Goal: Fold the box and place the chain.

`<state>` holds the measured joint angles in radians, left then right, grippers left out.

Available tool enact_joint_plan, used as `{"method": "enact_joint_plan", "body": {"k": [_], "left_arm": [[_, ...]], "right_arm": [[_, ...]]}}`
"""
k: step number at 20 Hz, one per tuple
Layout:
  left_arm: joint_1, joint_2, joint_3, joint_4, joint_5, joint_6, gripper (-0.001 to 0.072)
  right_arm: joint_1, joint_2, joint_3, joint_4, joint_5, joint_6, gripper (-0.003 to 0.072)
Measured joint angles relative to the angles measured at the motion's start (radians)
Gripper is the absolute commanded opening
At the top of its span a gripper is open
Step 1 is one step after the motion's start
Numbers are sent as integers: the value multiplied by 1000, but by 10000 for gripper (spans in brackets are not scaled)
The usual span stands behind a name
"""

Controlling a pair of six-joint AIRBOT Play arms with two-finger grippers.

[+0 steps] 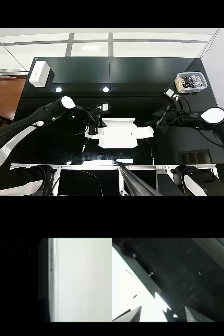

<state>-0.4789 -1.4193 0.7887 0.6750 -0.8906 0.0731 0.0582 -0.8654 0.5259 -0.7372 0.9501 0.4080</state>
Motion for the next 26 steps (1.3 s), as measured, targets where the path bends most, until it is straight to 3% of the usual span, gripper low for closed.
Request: {"method": "enact_joint_plan", "body": {"k": [9, 15, 26], "left_arm": [[-1, -7, 0, 18, 27, 6, 24], [-1, -7, 0, 23, 32, 6, 23], [-1, -8, 0, 24, 27, 6, 23]], "right_arm": [[170, 0, -145, -61, -55, -77, 635], [330, -3, -177, -69, -88, -181, 634], [506, -33, -177, 32, -306, -264, 634]]}}
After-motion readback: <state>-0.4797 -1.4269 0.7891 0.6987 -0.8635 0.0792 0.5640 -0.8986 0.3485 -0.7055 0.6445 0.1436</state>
